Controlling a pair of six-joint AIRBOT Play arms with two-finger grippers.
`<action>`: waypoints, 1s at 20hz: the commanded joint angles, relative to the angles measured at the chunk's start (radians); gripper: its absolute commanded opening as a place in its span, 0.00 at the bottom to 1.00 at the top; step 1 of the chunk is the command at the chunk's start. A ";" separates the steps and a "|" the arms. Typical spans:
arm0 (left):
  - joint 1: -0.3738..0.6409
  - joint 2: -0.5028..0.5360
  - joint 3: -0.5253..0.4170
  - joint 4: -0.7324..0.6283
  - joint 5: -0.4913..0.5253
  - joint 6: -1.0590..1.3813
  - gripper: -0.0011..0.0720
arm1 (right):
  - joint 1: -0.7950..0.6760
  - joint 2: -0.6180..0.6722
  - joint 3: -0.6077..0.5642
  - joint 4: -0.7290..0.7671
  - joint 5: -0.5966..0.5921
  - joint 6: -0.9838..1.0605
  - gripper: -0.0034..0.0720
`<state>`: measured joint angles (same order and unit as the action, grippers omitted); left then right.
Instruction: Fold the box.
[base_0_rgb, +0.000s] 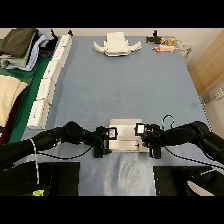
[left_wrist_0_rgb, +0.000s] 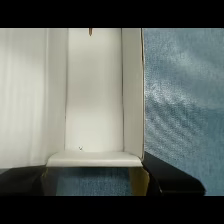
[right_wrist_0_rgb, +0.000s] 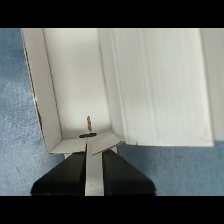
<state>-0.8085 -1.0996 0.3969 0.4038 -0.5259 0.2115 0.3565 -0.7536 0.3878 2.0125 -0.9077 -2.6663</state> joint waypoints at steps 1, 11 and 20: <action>0.000 0.000 0.001 0.000 0.000 0.000 0.73 | 0.001 -0.006 -0.001 0.048 0.006 -0.016 0.23; 0.000 0.000 0.001 0.000 0.000 0.000 0.73 | 0.001 -0.014 -0.001 0.093 0.032 -0.016 0.23; 0.000 0.000 0.001 0.000 0.000 0.000 0.73 | 0.066 -0.070 0.000 0.097 0.120 -0.031 0.78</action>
<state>-0.8085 -1.0996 0.3969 0.4034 -0.5259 0.2115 0.4107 -0.8135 0.3878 2.1151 -0.8310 -2.6980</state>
